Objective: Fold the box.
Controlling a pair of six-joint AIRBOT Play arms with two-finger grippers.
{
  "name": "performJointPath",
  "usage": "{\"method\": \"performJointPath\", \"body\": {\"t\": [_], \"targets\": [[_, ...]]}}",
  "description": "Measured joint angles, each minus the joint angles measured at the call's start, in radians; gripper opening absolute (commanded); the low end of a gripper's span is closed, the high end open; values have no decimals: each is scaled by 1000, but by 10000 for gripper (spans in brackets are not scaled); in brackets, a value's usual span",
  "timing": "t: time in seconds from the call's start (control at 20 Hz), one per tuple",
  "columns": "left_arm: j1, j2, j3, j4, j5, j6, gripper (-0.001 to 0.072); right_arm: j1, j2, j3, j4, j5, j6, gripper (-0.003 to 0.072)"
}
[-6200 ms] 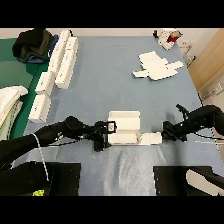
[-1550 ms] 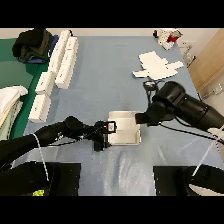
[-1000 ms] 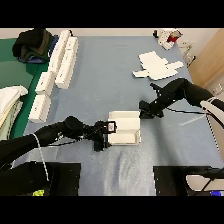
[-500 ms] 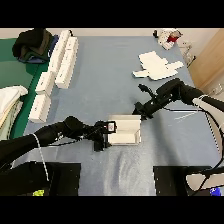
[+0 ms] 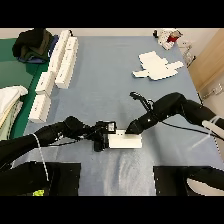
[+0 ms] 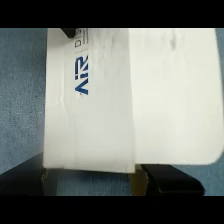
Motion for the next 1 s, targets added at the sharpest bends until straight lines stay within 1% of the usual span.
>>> {"method": "performJointPath", "body": {"t": [0.15, 0.3, 0.4, 0.55, 0.7, 0.95, 1.0], "targets": [[0, 0, 0, 0, 0, 0, 464, 92, 111, -80, -40, 151, -32, 2], [0, 0, 0, 0, 0, 0, 464, 171, 196, -137, -88, 270, -45, 2], [0, 0, 0, -1, 3, -1, 464, 215, 243, -156, -126, 333, -49, 2], [0, 0, 0, -1, 3, -2, 464, 277, 301, -169, -216, 385, -40, 2], [0, 0, 0, -1, 2, -1, 464, 372, 355, -175, -400, 405, 51, 2], [0, 0, 0, -1, 2, -1, 464, 597, 405, -178, -789, 416, 311, 13], [0, 0, 0, -1, 2, -1, 464, 631, 406, -179, -845, 421, 349, 87]]}}
